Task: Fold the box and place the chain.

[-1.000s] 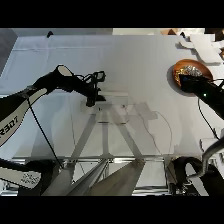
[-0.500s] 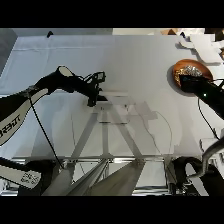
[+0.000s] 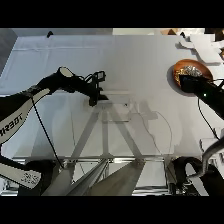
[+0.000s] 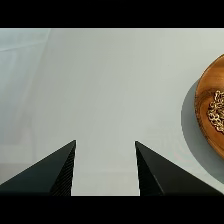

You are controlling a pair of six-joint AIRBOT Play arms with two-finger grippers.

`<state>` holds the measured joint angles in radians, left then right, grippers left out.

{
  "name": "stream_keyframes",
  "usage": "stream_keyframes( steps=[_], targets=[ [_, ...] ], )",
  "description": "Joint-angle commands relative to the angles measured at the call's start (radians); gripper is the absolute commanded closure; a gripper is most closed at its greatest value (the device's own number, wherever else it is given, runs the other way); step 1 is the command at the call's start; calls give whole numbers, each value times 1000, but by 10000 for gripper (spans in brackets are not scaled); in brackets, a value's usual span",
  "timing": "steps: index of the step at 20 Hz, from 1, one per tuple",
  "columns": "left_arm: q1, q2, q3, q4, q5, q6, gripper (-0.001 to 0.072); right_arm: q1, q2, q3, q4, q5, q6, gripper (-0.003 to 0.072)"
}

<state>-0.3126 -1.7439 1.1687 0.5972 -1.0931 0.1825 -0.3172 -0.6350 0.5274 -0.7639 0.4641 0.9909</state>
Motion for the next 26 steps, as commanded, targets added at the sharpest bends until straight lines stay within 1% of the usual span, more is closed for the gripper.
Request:
stream_keyframes(
  steps=[1,3,5,7,8,9,10,11,12,14,17,19,21,22,24,25,26],
  targets=[
    [-1,-3,-1,5,5,0,700,-1,1,0,1,-5,0,286],
    [-1,-3,-1,5,5,0,700,-1,2,0,39,-18,0,286],
    [-1,-3,-1,5,5,0,700,-1,3,2,98,12,-23,283],
    [-1,-3,-1,5,5,0,700,0,3,20,107,136,-146,253],
    [-1,-3,-1,5,5,0,700,0,3,38,110,224,-222,155],
    [-1,-3,-1,5,5,0,700,0,3,56,120,301,-307,79],
    [-1,-3,-1,5,5,0,700,0,3,72,136,377,-412,72],
    [-1,-3,-1,5,5,0,700,0,3,81,159,432,-513,28],
    [-1,-3,-1,5,5,0,700,0,3,82,190,479,-623,18],
    [-1,-3,-1,5,5,0,700,27,3,82,192,516,-796,18],
    [-1,-3,-1,5,5,0,700,105,3,82,176,512,-993,19],
    [-1,-3,-1,5,5,0,700,170,-1,82,97,512,-1106,20],
    [-1,-3,-1,5,5,0,700,226,-16,80,5,498,-1131,20],
    [-1,-3,-1,5,5,0,700,235,-33,74,7,499,-1130,20],
    [-1,-3,-1,5,4,0,700,235,-101,56,72,532,-1155,42],
    [-1,-3,-1,5,5,0,700,235,-146,50,110,554,-1223,42],
    [-1,-3,-1,5,4,0,700,240,-198,49,150,566,-1353,41]
  ],
)
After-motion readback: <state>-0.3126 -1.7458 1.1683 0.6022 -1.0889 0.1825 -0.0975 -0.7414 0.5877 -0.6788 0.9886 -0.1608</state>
